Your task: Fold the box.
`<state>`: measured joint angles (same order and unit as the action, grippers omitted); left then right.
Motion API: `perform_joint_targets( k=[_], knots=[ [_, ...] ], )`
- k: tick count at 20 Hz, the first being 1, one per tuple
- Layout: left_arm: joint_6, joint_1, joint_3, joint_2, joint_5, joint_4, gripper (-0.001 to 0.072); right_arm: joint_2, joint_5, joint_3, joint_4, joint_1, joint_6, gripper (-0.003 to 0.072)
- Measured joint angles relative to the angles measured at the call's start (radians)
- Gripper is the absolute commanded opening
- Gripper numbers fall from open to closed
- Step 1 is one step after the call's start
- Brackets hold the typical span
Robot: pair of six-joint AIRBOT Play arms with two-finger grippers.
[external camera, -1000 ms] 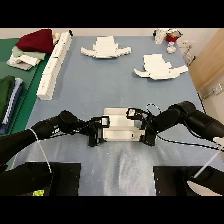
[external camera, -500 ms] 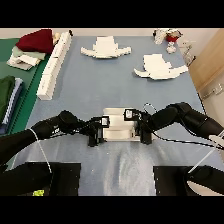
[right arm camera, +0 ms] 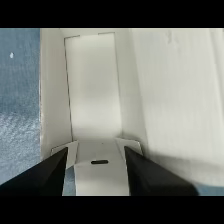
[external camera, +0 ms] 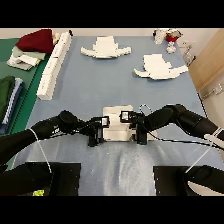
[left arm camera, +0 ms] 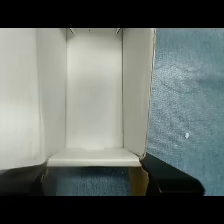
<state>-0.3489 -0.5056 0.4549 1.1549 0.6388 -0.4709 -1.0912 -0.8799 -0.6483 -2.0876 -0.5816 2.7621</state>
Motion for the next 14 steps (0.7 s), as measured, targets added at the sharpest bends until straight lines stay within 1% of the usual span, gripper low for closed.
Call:
perform_joint_targets(
  k=[2, 3, 4, 5, 6, 7, 8, 9, 10, 14],
  knots=[
    [0.0, 0.0, 0.0, 0.0, 0.0, 0.0, 0.0513, -0.003, 0.0, 0.0, -0.006, -0.003, 0.003, 0.0592],
    [0.0, 0.0, 0.0, 0.0, 0.0, 0.0, 0.0513, -0.003, 0.0, 0.0, -0.007, -0.003, 0.002, 0.0573],
    [0.0, 0.0, 0.0, 0.0, 0.0, 0.0, 0.0513, -0.003, -0.004, 0.0, -0.007, -0.004, -0.005, 0.0424],
    [0.0, 0.0, 0.0, 0.0, 0.0, 0.0, 0.0513, -0.001, -0.013, 0.0, -0.007, -0.005, -0.025, 0.0305],
    [0.0, 0.0, 0.0, 0.0, 0.0, 0.0, 0.0513, 0.002, -0.029, 0.0, 0.0, -0.005, -0.071, 0.0247],
    [0.0, 0.0, 0.0, 0.0, 0.0, 0.0, 0.0512, 0.005, -0.045, -0.001, 0.022, -0.006, -0.132, 0.0117],
    [0.0, 0.0, 0.0, 0.0, 0.0, 0.0, 0.0513, 0.01, -0.067, -0.001, 0.059, -0.005, -0.224, 0.0079],
    [0.0, 0.0, 0.0, 0.0, 0.0, 0.0, 0.0513, 0.016, -0.093, -0.001, 0.103, -0.005, -0.318, 0.0078],
    [0.001, 0.0, 0.0, 0.0, 0.0, 0.0, 0.0513, 0.021, -0.122, -0.001, 0.15, -0.006, -0.421, 0.003],
    [0.001, 0.0, 0.0, 0.0, 0.0, 0.0, 0.0513, 0.043, -0.262, -0.003, 0.366, -0.005, -0.863, 0.0004]
  ],
)
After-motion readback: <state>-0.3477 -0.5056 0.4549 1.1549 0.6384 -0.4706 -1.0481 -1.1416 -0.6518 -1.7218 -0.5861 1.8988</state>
